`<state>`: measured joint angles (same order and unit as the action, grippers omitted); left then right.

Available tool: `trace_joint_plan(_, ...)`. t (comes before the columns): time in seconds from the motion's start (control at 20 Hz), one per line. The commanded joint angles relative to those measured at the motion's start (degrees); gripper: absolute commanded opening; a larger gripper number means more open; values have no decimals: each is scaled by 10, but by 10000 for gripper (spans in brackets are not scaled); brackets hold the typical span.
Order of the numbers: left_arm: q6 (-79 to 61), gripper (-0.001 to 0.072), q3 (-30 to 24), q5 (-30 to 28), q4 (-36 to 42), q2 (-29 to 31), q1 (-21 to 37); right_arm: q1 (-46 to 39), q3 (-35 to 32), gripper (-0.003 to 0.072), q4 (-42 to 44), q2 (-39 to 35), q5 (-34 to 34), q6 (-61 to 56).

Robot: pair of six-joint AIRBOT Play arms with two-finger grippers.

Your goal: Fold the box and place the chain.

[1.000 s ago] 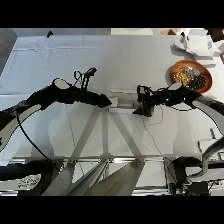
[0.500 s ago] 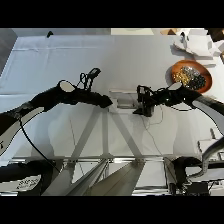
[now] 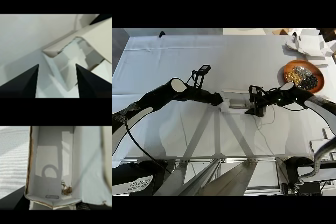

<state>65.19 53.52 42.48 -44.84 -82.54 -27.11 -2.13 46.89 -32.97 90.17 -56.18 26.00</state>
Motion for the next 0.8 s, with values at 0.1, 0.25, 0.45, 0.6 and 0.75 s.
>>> trace_joint_plan(0.1, 124, 658, 41, 24, -78, 2, -9, 0, 0, 435, 0, 0, 0, 0)
trace_joint_plan(0.25, 139, 646, 68, 31, -141, -1, -19, 0, 0, 435, 0, 0, 0, 0)
trace_joint_plan(0.45, 253, 647, 97, 92, -220, -34, -26, 0, 0, 435, 0, 0, 0, 0)
trace_joint_plan(0.6, 253, 650, 119, 117, -219, -66, -35, 0, 0, 435, 0, 0, 0, 0)
trace_joint_plan(0.75, 253, 648, 143, 109, -222, -87, -54, 0, 0, 435, 0, 0, 0, 0)
